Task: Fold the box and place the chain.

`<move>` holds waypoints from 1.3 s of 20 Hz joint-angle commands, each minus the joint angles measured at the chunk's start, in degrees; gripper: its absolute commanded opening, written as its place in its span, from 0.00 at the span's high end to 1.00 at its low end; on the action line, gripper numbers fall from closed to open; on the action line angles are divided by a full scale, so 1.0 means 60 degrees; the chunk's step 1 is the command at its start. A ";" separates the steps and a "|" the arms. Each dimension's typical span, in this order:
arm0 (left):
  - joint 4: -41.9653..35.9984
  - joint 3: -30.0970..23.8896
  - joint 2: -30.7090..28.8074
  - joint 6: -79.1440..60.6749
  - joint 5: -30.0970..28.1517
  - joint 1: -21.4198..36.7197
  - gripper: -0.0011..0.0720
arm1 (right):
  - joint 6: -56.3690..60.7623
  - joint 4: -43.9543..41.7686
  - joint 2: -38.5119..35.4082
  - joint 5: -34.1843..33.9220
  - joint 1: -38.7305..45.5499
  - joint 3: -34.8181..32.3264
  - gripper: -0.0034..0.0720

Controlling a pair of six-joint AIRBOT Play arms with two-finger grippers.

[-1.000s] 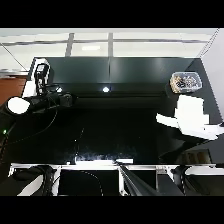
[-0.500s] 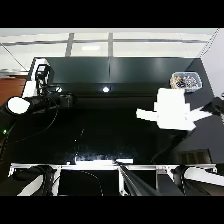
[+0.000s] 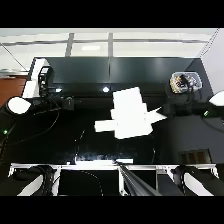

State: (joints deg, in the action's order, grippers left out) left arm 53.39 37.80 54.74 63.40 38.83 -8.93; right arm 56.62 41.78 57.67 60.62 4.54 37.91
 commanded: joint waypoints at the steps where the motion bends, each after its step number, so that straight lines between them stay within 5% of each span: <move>1: -0.0739 0.0004 0.0073 0.0011 0.0761 -0.0004 0.02 | -0.1206 -0.1457 -0.1967 -0.3056 -0.1730 -0.2273 0.94; 5: -0.2827 0.0007 0.1264 -0.0732 0.2932 -0.0044 0.02 | -0.1767 -0.1351 -0.2386 -0.3544 -0.2809 -0.2940 0.94; 10: -0.5166 0.0186 0.2969 -0.2958 0.2554 -0.0382 0.02 | -0.1723 -0.1388 -0.2386 -0.3883 -0.2998 -0.2940 0.94; 12: -0.5206 0.0754 0.3734 -0.3439 0.3432 -0.0834 0.02 | -0.1727 -0.1410 -0.2386 -0.3905 -0.2998 -0.2940 0.94; 16: -0.5180 0.1548 0.4816 -0.3636 0.3694 -0.1115 0.02 | -0.1617 -0.1435 -0.2386 -0.3891 -0.2998 -0.2940 0.94; 22: -0.5122 0.1792 0.5515 -0.4371 0.4743 -0.1115 0.05 | -0.1439 -0.1428 -0.2386 -0.3861 -0.2998 -0.2940 0.94; 24: -0.4652 0.1803 0.5526 -0.4433 0.4754 -0.1118 0.28 | -0.1406 -0.1428 -0.2386 -0.3861 -0.2998 -0.2940 0.94; 26: -0.4579 0.1803 0.5526 -0.4710 0.4750 -0.1118 0.31 | -0.1290 -0.1435 -0.2386 -0.3847 -0.2998 -0.2940 0.94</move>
State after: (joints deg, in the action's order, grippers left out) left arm 24.38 48.36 87.35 37.76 66.17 -15.57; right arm 48.03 33.21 43.40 37.47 -13.41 20.29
